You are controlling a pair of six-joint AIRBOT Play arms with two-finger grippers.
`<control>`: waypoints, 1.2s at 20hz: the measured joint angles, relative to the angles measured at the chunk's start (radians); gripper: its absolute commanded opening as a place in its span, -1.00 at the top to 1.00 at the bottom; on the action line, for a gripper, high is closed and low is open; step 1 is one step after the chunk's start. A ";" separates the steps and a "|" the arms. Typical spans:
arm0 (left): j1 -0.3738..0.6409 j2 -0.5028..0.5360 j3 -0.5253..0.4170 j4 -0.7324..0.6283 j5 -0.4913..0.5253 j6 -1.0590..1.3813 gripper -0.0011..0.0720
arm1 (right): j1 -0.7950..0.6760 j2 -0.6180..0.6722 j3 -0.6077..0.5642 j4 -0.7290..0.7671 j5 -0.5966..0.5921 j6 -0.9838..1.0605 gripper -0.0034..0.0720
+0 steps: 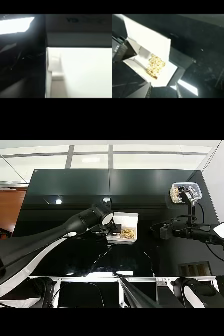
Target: Fold the box and place the chain.
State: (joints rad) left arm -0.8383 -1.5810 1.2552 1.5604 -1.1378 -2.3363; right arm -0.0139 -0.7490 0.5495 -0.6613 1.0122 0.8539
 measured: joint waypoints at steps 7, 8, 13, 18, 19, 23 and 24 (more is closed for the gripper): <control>0.003 0.194 -0.028 0.133 -0.081 0.134 -0.44 | -0.003 0.000 0.000 -0.004 -0.011 0.007 -0.09; 0.011 0.241 -0.055 0.180 -0.106 0.140 -0.44 | -0.003 0.000 0.000 -0.004 -0.021 0.007 -0.09; 0.213 0.484 -0.348 0.220 -0.034 0.194 -0.44 | -0.003 0.000 0.000 -0.002 -0.068 0.006 -0.08; 0.478 0.555 -0.586 -0.399 0.183 0.900 -1.00 | -0.003 0.000 0.000 -0.003 -0.067 0.006 -0.08; 0.504 0.550 -0.609 -0.526 0.195 1.086 -1.00 | -0.003 0.000 0.000 -0.002 -0.061 0.006 -0.08; 0.493 0.517 -0.655 -0.861 0.338 1.774 -1.00 | -0.003 0.000 0.000 -0.003 -0.035 0.006 -0.08; 0.476 0.508 -0.656 -0.882 0.372 1.937 -1.00 | -0.003 0.000 0.000 -0.003 -0.027 0.006 -0.08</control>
